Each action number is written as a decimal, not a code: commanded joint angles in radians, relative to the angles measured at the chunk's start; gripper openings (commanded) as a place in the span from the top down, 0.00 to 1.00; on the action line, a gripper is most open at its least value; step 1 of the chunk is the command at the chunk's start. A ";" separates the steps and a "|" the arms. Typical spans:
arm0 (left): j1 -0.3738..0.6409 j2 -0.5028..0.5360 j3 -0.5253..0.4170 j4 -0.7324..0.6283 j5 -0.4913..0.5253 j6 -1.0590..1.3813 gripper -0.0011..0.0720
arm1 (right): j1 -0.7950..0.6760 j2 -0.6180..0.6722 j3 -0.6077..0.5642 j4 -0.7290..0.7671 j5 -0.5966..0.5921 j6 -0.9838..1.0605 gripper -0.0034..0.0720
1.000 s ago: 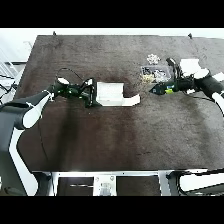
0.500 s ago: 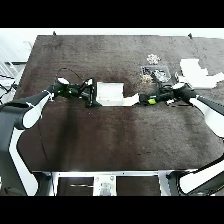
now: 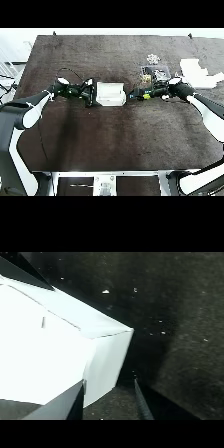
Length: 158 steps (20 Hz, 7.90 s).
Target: Fold the box and place the chain.
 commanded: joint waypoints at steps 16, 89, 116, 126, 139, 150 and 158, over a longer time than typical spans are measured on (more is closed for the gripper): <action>0.000 0.001 0.000 0.000 0.000 0.000 0.50 | 0.074 0.004 0.018 0.076 -0.009 0.068 0.26; 0.000 0.001 0.000 0.000 -0.003 -0.007 0.50 | 0.460 -0.207 0.650 -1.127 0.324 1.346 0.35; 0.000 0.001 0.000 0.000 -0.003 -0.007 0.50 | -0.030 -0.077 0.649 -0.999 0.003 0.869 0.38; 0.000 0.001 0.000 0.000 -0.003 -0.007 0.50 | -0.050 -0.249 0.649 -0.808 -0.076 0.758 0.47; 0.000 0.001 0.000 0.000 -0.003 -0.007 0.50 | -0.029 -0.283 0.659 -0.766 -0.081 0.758 0.94; 0.000 0.001 0.000 0.000 -0.004 -0.007 0.50 | -0.024 -0.052 0.713 -0.766 -0.027 0.714 0.94; 0.000 0.001 0.000 0.000 -0.004 -0.007 0.50 | 0.074 0.380 0.713 -0.786 -0.020 0.627 0.94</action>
